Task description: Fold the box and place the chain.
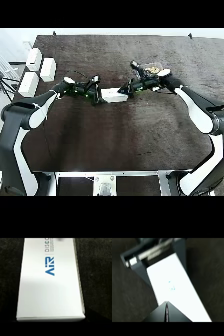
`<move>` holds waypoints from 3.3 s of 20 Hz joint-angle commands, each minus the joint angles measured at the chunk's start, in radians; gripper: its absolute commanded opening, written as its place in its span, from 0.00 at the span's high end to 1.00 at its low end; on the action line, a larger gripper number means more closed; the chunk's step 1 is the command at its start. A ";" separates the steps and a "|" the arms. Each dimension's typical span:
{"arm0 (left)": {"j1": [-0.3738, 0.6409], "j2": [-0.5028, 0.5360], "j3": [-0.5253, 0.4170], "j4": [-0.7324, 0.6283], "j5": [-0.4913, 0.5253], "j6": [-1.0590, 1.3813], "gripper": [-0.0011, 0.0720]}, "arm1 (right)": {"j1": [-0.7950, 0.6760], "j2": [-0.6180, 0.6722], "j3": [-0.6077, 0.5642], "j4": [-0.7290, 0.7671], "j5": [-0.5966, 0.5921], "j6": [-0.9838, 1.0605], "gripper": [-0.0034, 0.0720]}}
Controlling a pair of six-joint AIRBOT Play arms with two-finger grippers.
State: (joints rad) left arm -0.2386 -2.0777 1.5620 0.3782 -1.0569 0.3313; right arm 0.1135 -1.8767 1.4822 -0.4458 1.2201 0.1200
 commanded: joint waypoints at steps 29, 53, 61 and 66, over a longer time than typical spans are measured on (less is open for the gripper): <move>-0.001 0.002 0.001 0.002 -0.001 0.009 0.50 | -0.032 0.262 -0.058 0.062 0.029 0.087 0.94; 0.169 0.333 -0.067 0.018 0.191 -0.364 0.96 | -0.173 0.617 -0.389 0.072 0.029 0.195 0.94; 0.228 0.660 -0.517 -0.017 1.042 -0.465 0.96 | -0.177 0.640 -0.512 0.072 0.028 0.194 0.94; 0.303 0.670 -0.570 -0.018 1.045 -0.546 0.96 | -0.177 0.640 -0.551 0.072 0.029 0.194 0.94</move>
State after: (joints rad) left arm 0.0162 -1.4261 1.0294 0.3599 -0.0475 -0.1532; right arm -0.0631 -1.2373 0.9546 -0.3733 1.2484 0.3134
